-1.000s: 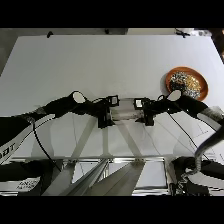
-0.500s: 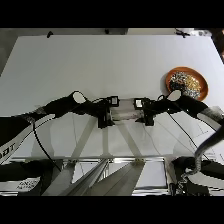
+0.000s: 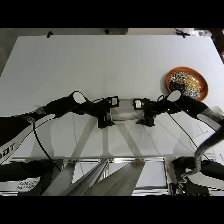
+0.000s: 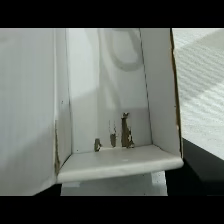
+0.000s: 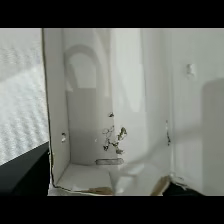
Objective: Fold the box and place the chain.
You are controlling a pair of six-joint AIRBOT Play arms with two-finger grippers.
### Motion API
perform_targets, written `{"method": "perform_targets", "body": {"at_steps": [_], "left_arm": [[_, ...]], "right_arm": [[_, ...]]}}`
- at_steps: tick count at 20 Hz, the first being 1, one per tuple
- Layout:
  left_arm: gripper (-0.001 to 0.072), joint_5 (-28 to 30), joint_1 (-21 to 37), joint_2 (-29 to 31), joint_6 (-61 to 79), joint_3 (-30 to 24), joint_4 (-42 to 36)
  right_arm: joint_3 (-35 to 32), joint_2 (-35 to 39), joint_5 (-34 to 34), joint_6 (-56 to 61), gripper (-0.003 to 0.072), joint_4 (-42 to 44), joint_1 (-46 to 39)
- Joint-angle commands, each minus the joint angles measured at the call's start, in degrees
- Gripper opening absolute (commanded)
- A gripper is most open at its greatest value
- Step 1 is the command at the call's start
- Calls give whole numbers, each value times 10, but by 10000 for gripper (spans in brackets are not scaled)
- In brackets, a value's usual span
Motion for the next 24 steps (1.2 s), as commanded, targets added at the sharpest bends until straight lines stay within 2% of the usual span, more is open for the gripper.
{"method": "perform_targets", "body": {"at_steps": [1,6,9,11,12,13,15,16,17,19,20,22,24], "left_arm": [[171,6,1,0,-3,0,-1],[171,5,1,0,-3,0,-1],[171,5,1,0,-3,0,-1],[171,5,0,0,-3,0,-1],[171,5,0,0,-3,0,-1],[171,5,0,0,-3,0,-1],[171,5,0,0,-3,0,-1],[171,5,0,0,-3,0,-1],[171,5,0,0,-3,0,-1],[171,5,0,0,-3,0,-1],[171,5,0,0,-3,0,-1],[171,5,0,0,-3,0,-1],[171,5,0,0,-3,0,-1]], "right_arm": [[0,23,10,64,716,-23,0],[0,97,59,192,715,-124,0],[0,132,138,306,707,-226,-5],[0,151,199,355,677,-249,-26],[0,163,223,359,604,-237,-37],[1,179,235,357,500,-216,-42],[1,208,235,336,318,-147,-42],[1,220,234,304,204,-101,-42],[1,227,234,252,12,-48,-42],[0,227,200,166,11,41,-42],[0,224,156,150,11,73,-39],[0,210,68,146,11,101,-29],[0,182,8,148,11,104,-20]]}}
